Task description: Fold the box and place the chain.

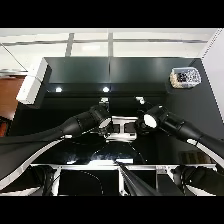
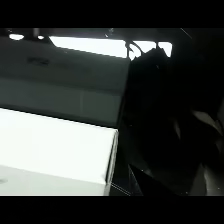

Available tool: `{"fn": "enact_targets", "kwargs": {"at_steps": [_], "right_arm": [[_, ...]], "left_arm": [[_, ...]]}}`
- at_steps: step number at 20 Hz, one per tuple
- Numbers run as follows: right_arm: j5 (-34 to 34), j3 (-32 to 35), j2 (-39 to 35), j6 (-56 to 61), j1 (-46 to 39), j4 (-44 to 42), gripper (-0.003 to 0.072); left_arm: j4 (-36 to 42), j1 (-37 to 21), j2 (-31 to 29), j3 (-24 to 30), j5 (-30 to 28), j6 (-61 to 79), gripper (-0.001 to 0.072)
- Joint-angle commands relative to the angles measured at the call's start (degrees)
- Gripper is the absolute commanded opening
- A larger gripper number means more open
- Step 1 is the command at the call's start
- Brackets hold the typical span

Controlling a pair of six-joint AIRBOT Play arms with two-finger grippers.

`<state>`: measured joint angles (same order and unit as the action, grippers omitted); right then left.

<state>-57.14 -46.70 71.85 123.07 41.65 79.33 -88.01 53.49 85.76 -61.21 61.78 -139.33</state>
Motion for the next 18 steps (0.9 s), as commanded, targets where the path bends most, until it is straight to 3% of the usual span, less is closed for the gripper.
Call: {"fn": "enact_targets", "kwargs": {"at_steps": [1, 12, 13, 18], "right_arm": [[-1.09, -0.44, 1.77, 2.73, 1.46, 1.95, 0.0298], [0.83, -0.44, 2.05, 4.7, 2.05, 2.29, 0.0295], [0.83, -0.44, 2.05, 4.68, 2.05, 2.4, 0.0233], [0.85, -0.44, 2.99, 4.68, 2.05, 2.36, 0.0229]], "left_arm": [[0.0, -0.04, 0.02, 0.02, 0.02, 0.02, 0.0031], [0.0, -0.04, 0.02, 0.02, 0.0, 0.02, 0.003], [0.0, -0.04, 0.02, 0.02, 0.0, 0.02, 0.0031], [0.0, -0.04, 0.02, 0.02, 0.02, 0.02, 0.0031]]}}
